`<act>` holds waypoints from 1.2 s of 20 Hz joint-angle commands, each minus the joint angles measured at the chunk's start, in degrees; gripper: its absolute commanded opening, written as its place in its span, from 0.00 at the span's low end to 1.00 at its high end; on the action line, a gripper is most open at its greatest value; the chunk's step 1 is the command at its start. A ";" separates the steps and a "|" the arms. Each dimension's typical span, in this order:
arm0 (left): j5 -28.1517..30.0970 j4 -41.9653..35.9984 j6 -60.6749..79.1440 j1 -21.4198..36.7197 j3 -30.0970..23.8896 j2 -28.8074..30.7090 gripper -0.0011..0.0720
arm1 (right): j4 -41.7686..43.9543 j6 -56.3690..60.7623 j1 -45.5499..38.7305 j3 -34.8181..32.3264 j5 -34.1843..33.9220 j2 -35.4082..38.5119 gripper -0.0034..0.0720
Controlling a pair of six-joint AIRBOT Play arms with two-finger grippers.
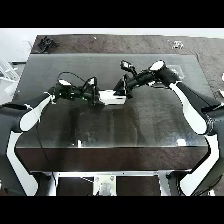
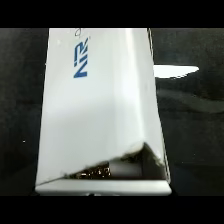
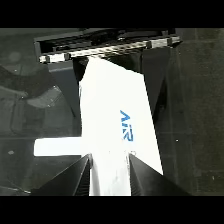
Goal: Fold the box and place the chain.
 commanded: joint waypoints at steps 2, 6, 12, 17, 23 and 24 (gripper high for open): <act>0.00 -0.02 0.00 0.04 0.00 0.00 0.50 | 2.78 -0.63 0.00 -0.09 -1.51 1.03 0.41; 0.00 0.00 0.00 0.04 0.00 0.00 0.50 | 2.34 -0.48 0.07 -0.70 -1.49 1.38 0.41; -0.02 0.00 0.00 0.04 0.00 0.00 0.50 | 2.27 -0.57 0.28 -2.38 -1.73 1.38 0.38; -0.02 0.00 0.00 0.04 0.00 0.00 0.50 | 1.90 -0.66 1.07 -2.78 -1.73 1.38 0.37; -0.02 0.00 0.00 0.04 0.00 0.00 0.50 | 1.92 -0.50 1.49 -7.13 -1.70 1.38 0.37; -0.02 -0.02 0.00 0.04 0.00 0.00 0.50 | 1.95 -0.50 1.49 -7.43 -1.70 1.38 0.37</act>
